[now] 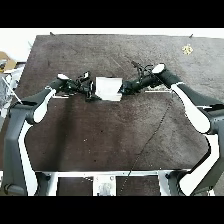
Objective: Fold the box and place the chain.
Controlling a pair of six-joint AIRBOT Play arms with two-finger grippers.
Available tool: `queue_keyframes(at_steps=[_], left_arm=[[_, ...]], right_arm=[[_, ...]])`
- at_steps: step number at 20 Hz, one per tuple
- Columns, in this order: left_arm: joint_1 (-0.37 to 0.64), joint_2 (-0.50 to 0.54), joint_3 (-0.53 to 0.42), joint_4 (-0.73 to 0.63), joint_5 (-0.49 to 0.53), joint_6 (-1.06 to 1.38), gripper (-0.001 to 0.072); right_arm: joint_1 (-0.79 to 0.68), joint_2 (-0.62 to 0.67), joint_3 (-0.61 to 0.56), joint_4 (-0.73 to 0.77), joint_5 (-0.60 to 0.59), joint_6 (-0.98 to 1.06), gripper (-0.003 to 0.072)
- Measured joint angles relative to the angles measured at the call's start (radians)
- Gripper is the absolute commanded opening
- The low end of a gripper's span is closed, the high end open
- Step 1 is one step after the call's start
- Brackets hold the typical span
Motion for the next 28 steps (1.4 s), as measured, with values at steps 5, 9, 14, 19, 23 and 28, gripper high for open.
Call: queue_keyframes(at_steps=[5, 9, 14, 19, 23, 28], left_arm=[[0.000, 0.000, 0.000, 0.000, 0.000, 0.000, 0.0284], [0.000, 0.000, 0.000, 0.000, 0.000, 0.000, 0.0284], [0.000, 0.000, 0.000, 0.000, 0.000, 0.000, 0.0284], [0.000, 0.000, 0.000, 0.000, 0.000, 0.000, 0.0284], [0.000, 0.000, 0.000, 0.000, 0.000, 0.000, 0.0284], [0.000, 0.000, 0.000, 0.000, 0.000, 0.003, 0.0284]], right_arm=[[0.053, -0.001, 0.049, -0.168, -0.027, 0.158, 0.0393], [0.119, -0.001, 0.093, -0.378, -0.034, 0.351, 0.0366], [0.205, -0.003, 0.137, -0.593, -0.032, 0.565, 0.0303], [0.266, -0.014, 0.146, -0.738, -0.012, 0.727, 0.0303], [0.290, -0.036, 0.148, -0.779, -0.028, 0.797, 0.0302], [0.312, -0.056, 0.148, -0.856, -0.044, 0.871, 0.0301]])
